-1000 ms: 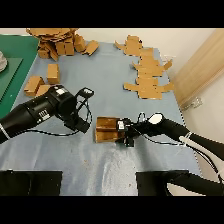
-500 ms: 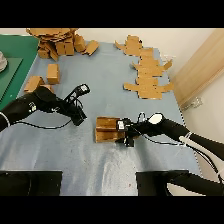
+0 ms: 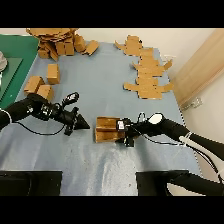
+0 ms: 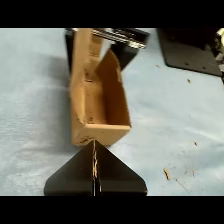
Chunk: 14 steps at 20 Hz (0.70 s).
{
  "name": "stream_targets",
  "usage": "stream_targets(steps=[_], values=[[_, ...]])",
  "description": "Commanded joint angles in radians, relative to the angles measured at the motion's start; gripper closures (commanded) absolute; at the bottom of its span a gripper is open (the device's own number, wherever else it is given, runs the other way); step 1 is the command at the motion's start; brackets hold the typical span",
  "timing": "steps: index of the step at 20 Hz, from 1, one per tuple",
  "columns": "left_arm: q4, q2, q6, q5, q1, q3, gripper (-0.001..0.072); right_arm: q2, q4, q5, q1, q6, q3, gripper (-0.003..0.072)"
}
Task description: Fold the box.
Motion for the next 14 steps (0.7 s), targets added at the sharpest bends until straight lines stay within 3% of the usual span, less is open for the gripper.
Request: stream_targets(steps=[1, 2, 3, 4, 6, 8, 14], values=[[0.018, -0.008, 0.079, 0.06, -0.007, -0.032, 0.0693, 0.0, 0.0, 0.0, 0.0, 0.0, 0.0, 0.0205], [0.016, -0.008, 0.079, 0.11, -0.007, -0.032, 0.0688, 0.0, 0.0, 0.0, 0.0, 0.0, 0.0, 0.0205], [0.021, -0.008, 0.079, 0.127, -0.006, -0.032, 0.039, 0.0, 0.0, 0.0, 0.0, 0.0, 0.0, 0.0206], [0.018, -0.008, 0.07, 0.119, -0.007, -0.032, 0.0032, 0.0, 0.0, 0.0, 0.0, 0.0, 0.0, 0.0205], [0.018, -0.008, 0.068, 0.047, -0.008, -0.032, 0.004, 0.0, 0.0, 0.0, 0.0, 0.0, 0.0, 0.0206], [0.045, -0.006, 0.059, 0.052, -0.036, -0.032, 0.004, 0.0, 0.0, 0.0, 0.0, 0.0, 0.0, 0.0205], [0.133, 0.016, -0.161, 0.278, -0.24, -0.032, 0.0038, 0.0, 0.0, 0.0, 0.0, 0.0, 0.0, 0.0205]])
